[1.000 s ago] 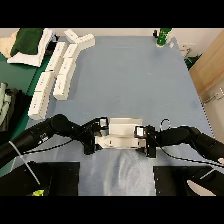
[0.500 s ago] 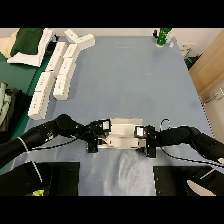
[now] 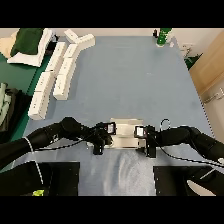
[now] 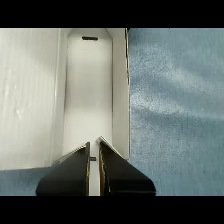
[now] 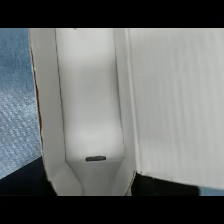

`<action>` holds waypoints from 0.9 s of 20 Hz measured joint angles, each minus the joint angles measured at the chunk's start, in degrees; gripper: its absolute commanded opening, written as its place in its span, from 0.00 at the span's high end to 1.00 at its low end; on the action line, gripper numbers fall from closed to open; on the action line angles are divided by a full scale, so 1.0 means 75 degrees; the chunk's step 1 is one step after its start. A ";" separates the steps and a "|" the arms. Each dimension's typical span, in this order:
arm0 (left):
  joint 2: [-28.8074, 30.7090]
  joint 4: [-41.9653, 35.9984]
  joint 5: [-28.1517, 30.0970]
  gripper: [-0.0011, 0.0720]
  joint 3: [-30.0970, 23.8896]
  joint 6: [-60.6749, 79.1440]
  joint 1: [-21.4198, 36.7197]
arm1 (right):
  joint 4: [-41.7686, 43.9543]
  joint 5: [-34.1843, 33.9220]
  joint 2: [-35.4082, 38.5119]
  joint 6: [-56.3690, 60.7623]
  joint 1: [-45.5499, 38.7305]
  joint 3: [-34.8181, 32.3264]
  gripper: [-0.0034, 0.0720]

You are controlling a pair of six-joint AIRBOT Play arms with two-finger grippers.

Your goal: Fold the box.

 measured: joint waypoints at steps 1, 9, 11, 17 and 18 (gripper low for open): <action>-0.0023 -0.0099 0.0032 0.40 0.0000 0.0026 -0.0026 | 0.0000 0.0000 0.0000 0.0003 0.0000 -0.0003 0.31; -0.0096 -0.0332 0.0102 0.71 -0.0003 0.0006 -0.0102 | -0.0003 -0.0003 0.0000 0.0000 0.0000 -0.0003 0.31; -0.0061 -0.0172 0.0038 0.91 -0.0006 -0.0236 -0.0102 | -0.0003 -0.0003 0.0000 0.0000 0.0000 0.0000 0.31; 0.0892 0.2130 0.0087 0.97 -0.0006 -0.3858 -0.0102 | -0.0003 0.0000 0.0000 0.0003 0.0000 0.0000 0.31; 0.1212 0.2579 0.0070 0.97 -0.0006 -0.4712 -0.0093 | -0.0003 0.0000 0.0000 0.0003 0.0000 0.0000 0.31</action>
